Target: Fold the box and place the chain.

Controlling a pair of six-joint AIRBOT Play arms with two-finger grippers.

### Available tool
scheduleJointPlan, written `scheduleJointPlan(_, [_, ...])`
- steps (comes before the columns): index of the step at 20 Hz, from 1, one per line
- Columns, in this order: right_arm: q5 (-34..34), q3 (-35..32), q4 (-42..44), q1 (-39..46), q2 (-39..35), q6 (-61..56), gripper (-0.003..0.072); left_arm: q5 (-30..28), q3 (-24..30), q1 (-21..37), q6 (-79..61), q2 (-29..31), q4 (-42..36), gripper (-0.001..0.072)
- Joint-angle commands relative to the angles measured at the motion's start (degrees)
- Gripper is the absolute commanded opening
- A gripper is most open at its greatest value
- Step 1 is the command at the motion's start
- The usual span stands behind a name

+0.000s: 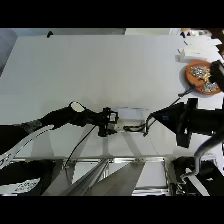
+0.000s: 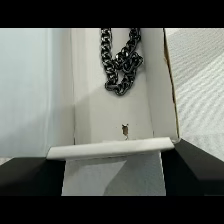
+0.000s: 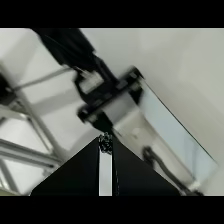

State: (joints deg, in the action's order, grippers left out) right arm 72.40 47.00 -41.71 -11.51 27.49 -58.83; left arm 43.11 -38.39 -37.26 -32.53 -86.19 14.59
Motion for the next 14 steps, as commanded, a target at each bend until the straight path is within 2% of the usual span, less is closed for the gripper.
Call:
scheduleJointPlan(1, [-0.52, 0.04, 11.32, 0.02, -0.39, 7.13, 0.0019, 0.0, 0.02, 0.02, -0.02, -0.02, 0.0, 0.0011])
scheduleJointPlan(5, [-1.16, 0.04, 19.3, 0.02, -0.39, 15.69, 0.0019, 0.0, 0.02, 0.02, -0.02, -0.02, 0.0, 0.0011])
scheduleJointPlan(10, [-2.99, 0.04, 25.4, 0.02, -0.39, 23.56, 0.0019, 0.0, 0.02, 0.02, -0.02, -0.02, 0.0, 0.0011])
scheduleJointPlan(12, [-3.72, 0.02, 24.9, 0.02, -0.31, 24.17, 0.0019, 0.0, 0.02, 0.02, -0.02, -0.02, 0.0, 0.0011])
scheduleJointPlan(14, [-4.28, 0.02, 17.99, 0.02, 0.26, 21.38, 0.0019, -0.02, 0.02, 0.02, -0.02, -0.02, 0.0, 0.0011])
